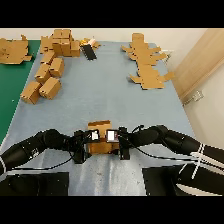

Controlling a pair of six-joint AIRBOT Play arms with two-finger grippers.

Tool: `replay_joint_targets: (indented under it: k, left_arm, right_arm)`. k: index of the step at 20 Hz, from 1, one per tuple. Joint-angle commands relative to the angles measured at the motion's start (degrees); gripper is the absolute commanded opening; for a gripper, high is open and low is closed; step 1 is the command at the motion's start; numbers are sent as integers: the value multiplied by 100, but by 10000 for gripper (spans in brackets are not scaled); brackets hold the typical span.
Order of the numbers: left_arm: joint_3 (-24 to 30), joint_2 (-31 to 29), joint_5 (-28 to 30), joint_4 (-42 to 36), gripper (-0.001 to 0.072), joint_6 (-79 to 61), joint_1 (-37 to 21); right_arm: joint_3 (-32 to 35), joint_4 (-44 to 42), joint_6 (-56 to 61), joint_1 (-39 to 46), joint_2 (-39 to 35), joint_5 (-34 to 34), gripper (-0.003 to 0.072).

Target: Fold the box.

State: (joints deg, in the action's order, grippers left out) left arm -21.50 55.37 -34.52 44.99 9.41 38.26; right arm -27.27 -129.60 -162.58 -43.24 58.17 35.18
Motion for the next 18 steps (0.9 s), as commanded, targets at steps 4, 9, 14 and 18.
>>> replay_joint_targets:
  k: [4, 9, 14, 18]
  left_arm:
    - [2, 0, 0, 2, 425, 7, -2]
    - [2, 0, 0, 2, 425, 7, -2]
    - [2, 0, 0, 2, 425, 7, -2]
    - [2, 0, 0, 2, 424, 7, -2]
  right_arm:
    - [2, -7, -4, -11, 13, 4, 570]
    - [2, 109, 46, -4, -4, 31, 489]
    - [2, 2192, 4039, 20, -599, 369, 4]
    - [2, 3359, 6164, 326, -1508, 1147, 3]
